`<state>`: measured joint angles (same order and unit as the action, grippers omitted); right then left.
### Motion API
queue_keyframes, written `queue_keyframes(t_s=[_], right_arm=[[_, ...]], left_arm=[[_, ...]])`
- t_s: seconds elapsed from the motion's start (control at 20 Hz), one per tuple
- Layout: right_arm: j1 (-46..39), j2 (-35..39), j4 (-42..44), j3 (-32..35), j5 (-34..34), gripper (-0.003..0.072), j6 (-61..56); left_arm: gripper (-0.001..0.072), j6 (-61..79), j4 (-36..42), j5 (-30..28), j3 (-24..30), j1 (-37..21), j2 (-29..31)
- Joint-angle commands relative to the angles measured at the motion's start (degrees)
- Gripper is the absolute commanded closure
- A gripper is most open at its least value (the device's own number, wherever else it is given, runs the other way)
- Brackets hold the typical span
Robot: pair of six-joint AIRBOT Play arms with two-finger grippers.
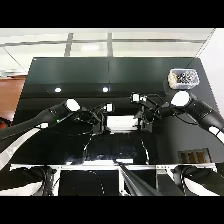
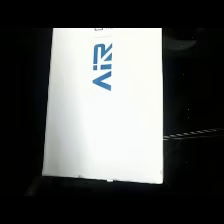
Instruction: Fold the box and place the chain.
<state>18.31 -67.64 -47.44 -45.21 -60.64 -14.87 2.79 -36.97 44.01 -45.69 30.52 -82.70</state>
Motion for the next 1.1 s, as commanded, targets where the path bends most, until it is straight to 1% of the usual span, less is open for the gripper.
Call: queue_keyframes(t_s=[0.0,0.05,0.15,0.25,0.3,0.35,0.4,0.45,0.55,0.6,0.65,0.75,0.8,0.9,1.05], right_arm=[[0.0,0.6,-1.0,-0.4,-1.0,0.0251,-3.4],[-0.3,1.6,-1.5,-1.4,-1.9,0.0252,-6.8],[-2.2,4.9,-3.1,-3.8,-6.2,0.0252,-13.8],[-6.0,8.8,-3.7,-4.3,-10.0,0.0254,-24.3],[-8.2,9.8,-3.5,-4.1,-12.6,0.0371,-30.5],[-10.2,9.9,-1.6,-3.0,-15.7,0.0677,-36.1],[-11.4,9.9,3.0,-0.4,-17.3,0.068,-36.6],[-12.1,9.8,10.1,3.1,-16.9,0.0681,-35.1],[-11.8,8.9,25.9,9.5,-12.0,0.0681,-32.9],[-11.1,8.1,32.5,11.6,-7.9,0.068,-32.8],[-10.0,7.2,36.1,12.5,-3.7,0.0679,-32.9],[-6.8,5.3,37.2,12.7,3.6,0.0678,-33.0],[-5.3,4.3,36.6,12.7,5.7,0.0678,-33.4],[-3.3,2.0,33.6,12.7,7.6,0.0678,-34.0],[-2.0,-0.9,27.6,12.7,10.1,0.0678,-38.2]], left_arm=[[0.0331,0.0,0.0,-0.1,0.0,0.0,0.0],[0.0331,0.0,0.0,-0.1,0.0,0.0,0.0],[0.0331,0.0,0.0,-0.1,0.0,0.0,0.0],[0.0331,0.0,0.0,-0.1,0.0,0.0,0.0],[0.0331,0.0,0.0,-0.1,0.0,0.0,0.0],[0.0331,0.0,0.0,-0.1,0.0,0.0,0.0],[0.0331,0.0,0.0,-0.1,0.0,0.0,0.0],[0.0331,0.0,0.0,-0.1,0.0,0.0,0.0],[0.0331,0.0,0.0,-0.1,0.0,0.0,0.0],[0.0331,0.0,0.0,-0.1,0.0,0.0,0.0],[0.0331,0.0,0.0,-0.1,0.0,0.0,0.0],[0.0331,0.0,0.0,0.0,0.0,0.0,0.0],[0.0331,0.0,0.0,0.0,0.0,0.0,0.0],[0.0331,0.0,0.0,0.0,0.0,0.0,0.0],[0.0331,0.0,0.0,0.0,0.0,0.0,0.0]])
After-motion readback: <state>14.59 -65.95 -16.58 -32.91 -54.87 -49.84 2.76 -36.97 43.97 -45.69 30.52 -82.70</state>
